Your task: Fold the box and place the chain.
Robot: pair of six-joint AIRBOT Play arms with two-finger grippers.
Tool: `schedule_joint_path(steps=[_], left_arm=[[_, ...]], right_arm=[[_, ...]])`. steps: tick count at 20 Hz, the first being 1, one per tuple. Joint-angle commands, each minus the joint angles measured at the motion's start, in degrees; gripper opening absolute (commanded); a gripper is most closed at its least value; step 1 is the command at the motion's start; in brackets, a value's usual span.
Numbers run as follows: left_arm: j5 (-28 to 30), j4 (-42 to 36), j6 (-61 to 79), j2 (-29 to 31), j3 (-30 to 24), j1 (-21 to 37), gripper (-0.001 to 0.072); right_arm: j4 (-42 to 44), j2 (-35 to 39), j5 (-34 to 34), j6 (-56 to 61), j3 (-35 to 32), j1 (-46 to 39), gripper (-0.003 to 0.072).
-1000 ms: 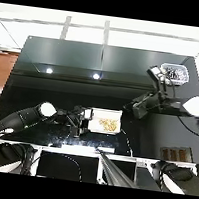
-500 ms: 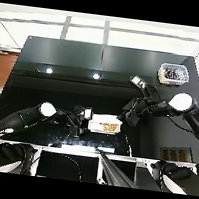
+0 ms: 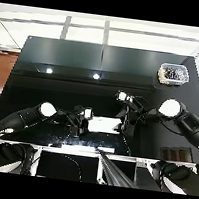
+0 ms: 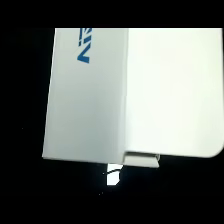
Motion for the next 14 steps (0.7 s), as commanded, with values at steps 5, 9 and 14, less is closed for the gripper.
schedule_joint_path(steps=[5,9,14], left_arm=[[-0.1,0.0,0.0,0.0,0.0,0.0,0.033],[-0.1,0.0,0.1,0.0,0.0,0.0,0.0331],[-0.1,0.0,0.1,0.0,0.0,0.0,0.0331]], right_arm=[[-0.6,0.0,-0.3,-2.0,-0.2,1.5,0.0577],[-0.6,0.0,-0.3,-1.2,-0.2,1.5,0.0237],[-0.6,0.0,-0.8,0.7,-0.2,1.5,0.0236]])
